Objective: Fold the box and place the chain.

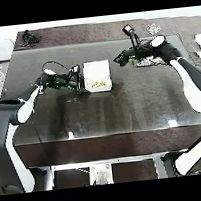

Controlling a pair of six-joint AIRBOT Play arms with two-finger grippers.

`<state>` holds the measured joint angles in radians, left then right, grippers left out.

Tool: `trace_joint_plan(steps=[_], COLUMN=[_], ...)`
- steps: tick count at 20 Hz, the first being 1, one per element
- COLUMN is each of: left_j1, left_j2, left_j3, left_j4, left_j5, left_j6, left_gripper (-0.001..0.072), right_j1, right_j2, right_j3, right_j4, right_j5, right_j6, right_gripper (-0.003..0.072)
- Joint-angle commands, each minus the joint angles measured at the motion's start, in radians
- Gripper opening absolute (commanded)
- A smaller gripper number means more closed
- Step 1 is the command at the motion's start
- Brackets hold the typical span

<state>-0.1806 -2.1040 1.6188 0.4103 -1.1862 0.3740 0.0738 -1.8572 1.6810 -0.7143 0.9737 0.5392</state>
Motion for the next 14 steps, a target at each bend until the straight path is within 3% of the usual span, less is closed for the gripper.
trace_joint_plan(steps=[1,14], left_j1=[0.0,0.0], left_j2=[0.001,0.001], left_j3=[0.001,0.001], left_j4=[0.0,0.0], left_j5=[0.0,0.0], left_j6=[0.0,0.0], left_gripper=[0.064,0.064], right_j1=[-0.003,0.061], right_j2=[-0.105,-0.109], right_j3=[0.103,0.19], right_j4=[0.09,0.105], right_j5=[0.087,0.406], right_j6=[-0.055,-0.077], right_gripper=[0.0078,0.0154])
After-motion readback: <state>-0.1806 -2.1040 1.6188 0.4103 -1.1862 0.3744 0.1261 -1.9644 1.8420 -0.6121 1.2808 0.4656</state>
